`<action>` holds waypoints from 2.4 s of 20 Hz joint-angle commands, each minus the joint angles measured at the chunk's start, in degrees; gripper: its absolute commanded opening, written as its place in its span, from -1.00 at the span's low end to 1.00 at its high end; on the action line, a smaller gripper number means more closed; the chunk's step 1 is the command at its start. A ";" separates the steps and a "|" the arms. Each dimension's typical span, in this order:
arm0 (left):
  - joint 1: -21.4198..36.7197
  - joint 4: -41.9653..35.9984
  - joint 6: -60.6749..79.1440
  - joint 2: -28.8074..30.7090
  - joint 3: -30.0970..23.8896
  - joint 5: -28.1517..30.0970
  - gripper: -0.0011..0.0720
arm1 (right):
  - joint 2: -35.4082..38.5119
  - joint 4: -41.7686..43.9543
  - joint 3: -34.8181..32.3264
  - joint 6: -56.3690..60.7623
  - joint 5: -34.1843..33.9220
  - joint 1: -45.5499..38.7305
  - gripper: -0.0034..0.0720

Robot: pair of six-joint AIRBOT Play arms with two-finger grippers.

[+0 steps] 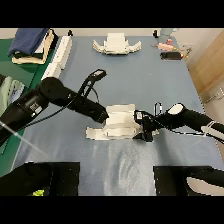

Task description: Fold the box.

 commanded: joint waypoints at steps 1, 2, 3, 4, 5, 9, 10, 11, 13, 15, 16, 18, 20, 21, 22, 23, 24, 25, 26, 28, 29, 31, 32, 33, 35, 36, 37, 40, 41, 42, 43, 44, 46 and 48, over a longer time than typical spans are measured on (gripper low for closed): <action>-0.52 1.84 17.16 5.88 -6.56 -0.15 -0.93 | -0.02 0.02 0.02 0.04 0.00 0.02 0.58; -0.79 2.19 21.73 5.90 -7.54 -0.39 -0.61 | -0.02 0.00 0.02 0.04 0.00 0.02 0.58; -1.14 2.58 25.92 5.77 -8.55 -0.02 0.58 | -0.02 0.00 0.02 0.04 0.00 0.02 0.58; -1.18 2.91 28.79 5.49 -9.44 0.37 0.95 | -0.04 0.00 0.02 0.04 0.00 0.02 0.58; -0.98 2.91 31.89 5.29 -10.34 0.35 0.95 | -0.02 0.02 0.02 0.04 0.02 0.02 0.58; 3.85 -0.59 46.75 5.11 -17.09 3.08 0.95 | -0.02 0.00 0.02 0.04 0.00 0.02 0.58; 4.76 -1.99 49.64 5.11 -18.75 4.92 0.95 | -0.02 0.02 0.02 0.04 0.00 0.02 0.58; 5.09 -3.17 51.41 5.05 -19.85 7.04 0.95 | -0.04 0.02 0.02 0.04 0.00 0.02 0.58; 4.92 -5.16 53.13 4.68 -20.83 9.99 0.95 | -0.02 0.00 0.02 0.04 0.00 0.02 0.58; 4.87 -7.19 53.16 2.93 -20.83 11.06 0.94 | -0.02 0.02 0.02 0.04 0.02 0.02 0.58; 4.87 -7.72 53.51 1.68 -20.83 11.91 0.94 | -0.02 0.02 0.02 0.04 0.00 0.02 0.58; 4.85 -10.03 57.20 -0.74 -20.83 12.90 0.94 | -0.02 0.00 0.02 0.04 0.02 0.02 0.58; 4.15 -12.59 59.89 -2.86 -20.81 14.69 0.94 | -0.04 0.02 0.02 0.04 0.00 0.02 0.58; 3.61 -13.57 60.72 -3.74 -20.81 15.43 0.94 | -0.02 0.00 0.02 0.04 0.00 0.02 0.58; 2.89 -14.32 61.33 -4.63 -20.81 15.98 0.94 | -0.04 0.02 0.02 0.04 0.00 0.02 0.58; 2.14 -14.64 61.55 -5.33 -20.81 16.15 0.94 | -0.02 0.00 0.02 0.04 0.00 0.02 0.58; 1.36 -14.84 61.61 -6.01 -20.81 16.33 0.94 | -0.02 0.00 0.02 0.04 0.00 0.02 0.58; 0.81 -14.88 61.66 -6.49 -20.81 16.44 0.73 | -0.02 0.00 0.02 0.04 0.00 0.02 0.58; 0.59 -14.88 61.75 -6.82 -20.81 16.52 0.28 | -0.04 0.02 0.02 0.04 0.00 0.02 0.58; 0.59 -14.75 63.39 -7.02 -20.81 16.96 -0.19 | -0.02 0.00 0.02 0.04 0.00 0.02 0.58; 0.59 -14.75 63.45 -7.02 -20.81 17.44 -0.19 | -0.04 0.00 0.02 0.04 0.02 0.02 0.58; 0.57 -14.84 63.63 -7.02 -20.81 18.36 -0.19 | -0.04 0.00 0.02 0.04 0.00 0.02 0.58; 0.28 -14.95 63.91 -7.02 -20.81 18.91 -0.19 | -0.02 0.00 0.02 0.04 0.00 0.02 0.58; -0.13 -15.19 65.20 -7.02 -20.81 19.19 -0.19 | -0.04 0.00 0.02 0.04 0.00 0.02 0.58; -1.40 -16.83 68.08 -7.02 -20.83 20.96 -0.19 | -0.04 0.02 0.02 0.04 0.00 0.02 0.58; -1.99 -17.75 69.24 -7.02 -20.83 22.16 -0.21 | -0.04 0.02 0.02 0.04 0.00 0.02 0.58; -2.38 -17.90 69.51 -7.02 -20.81 22.99 -0.62 | -0.02 0.00 0.02 0.04 0.00 0.02 0.58; -2.97 -18.64 69.61 -7.54 -20.83 23.61 -0.67 | -0.02 0.00 0.02 0.04 0.00 0.02 0.58; -2.97 -19.08 69.61 -8.20 -20.81 23.67 -0.67 | -0.04 0.02 0.02 0.04 0.00 0.02 0.58; -2.97 -19.76 69.66 -8.92 -20.83 23.80 -0.66 | -0.02 0.00 0.02 0.04 0.00 0.02 0.58; -2.97 -20.72 70.20 -9.73 -20.83 23.78 -0.65 | -0.02 0.02 0.02 0.04 0.00 0.02 0.58; -2.97 -21.79 70.99 -10.43 -20.81 23.80 -0.65 | -0.02 0.00 0.02 0.04 0.00 0.02 0.58; -3.23 -22.84 71.71 -11.02 -20.81 23.69 0.29 | -0.02 0.00 0.02 0.04 0.00 0.02 0.58; -3.65 -22.88 71.71 -11.02 -20.81 23.74 0.70 | -0.02 0.00 0.02 0.04 0.02 0.02 0.58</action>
